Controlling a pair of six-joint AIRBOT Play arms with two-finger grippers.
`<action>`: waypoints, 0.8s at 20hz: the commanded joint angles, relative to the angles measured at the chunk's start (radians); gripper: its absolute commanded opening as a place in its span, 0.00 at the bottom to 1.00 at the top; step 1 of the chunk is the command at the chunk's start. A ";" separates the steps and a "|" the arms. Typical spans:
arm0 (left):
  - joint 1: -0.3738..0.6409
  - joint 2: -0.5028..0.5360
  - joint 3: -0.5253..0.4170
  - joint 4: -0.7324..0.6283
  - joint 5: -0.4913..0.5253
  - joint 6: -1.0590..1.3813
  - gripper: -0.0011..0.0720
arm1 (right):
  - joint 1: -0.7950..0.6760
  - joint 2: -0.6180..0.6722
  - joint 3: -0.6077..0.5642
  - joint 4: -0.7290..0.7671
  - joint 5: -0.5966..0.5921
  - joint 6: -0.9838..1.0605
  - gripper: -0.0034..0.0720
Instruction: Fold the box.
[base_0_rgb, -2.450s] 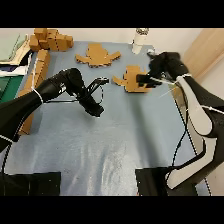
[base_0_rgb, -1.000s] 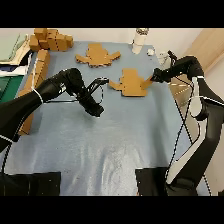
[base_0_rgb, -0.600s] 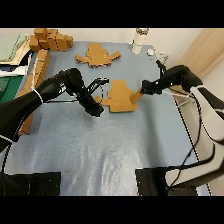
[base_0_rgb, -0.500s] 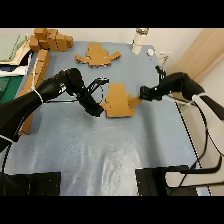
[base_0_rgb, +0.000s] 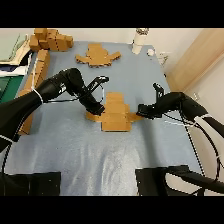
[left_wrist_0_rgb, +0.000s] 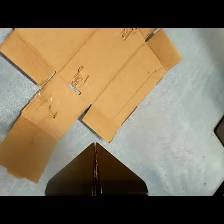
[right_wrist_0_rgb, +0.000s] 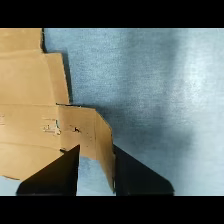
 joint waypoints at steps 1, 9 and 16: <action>0.000 -0.001 0.000 -0.009 0.000 -0.002 0.04 | 0.002 -0.037 0.042 -0.023 -0.023 -0.041 0.45; 0.003 0.000 0.000 -0.119 -0.095 0.016 0.04 | 0.003 -0.254 0.173 0.106 -0.267 -0.183 0.43; 0.042 0.000 0.001 -0.211 -0.123 0.071 0.35 | 0.004 -0.246 0.173 0.198 -0.274 -0.318 0.10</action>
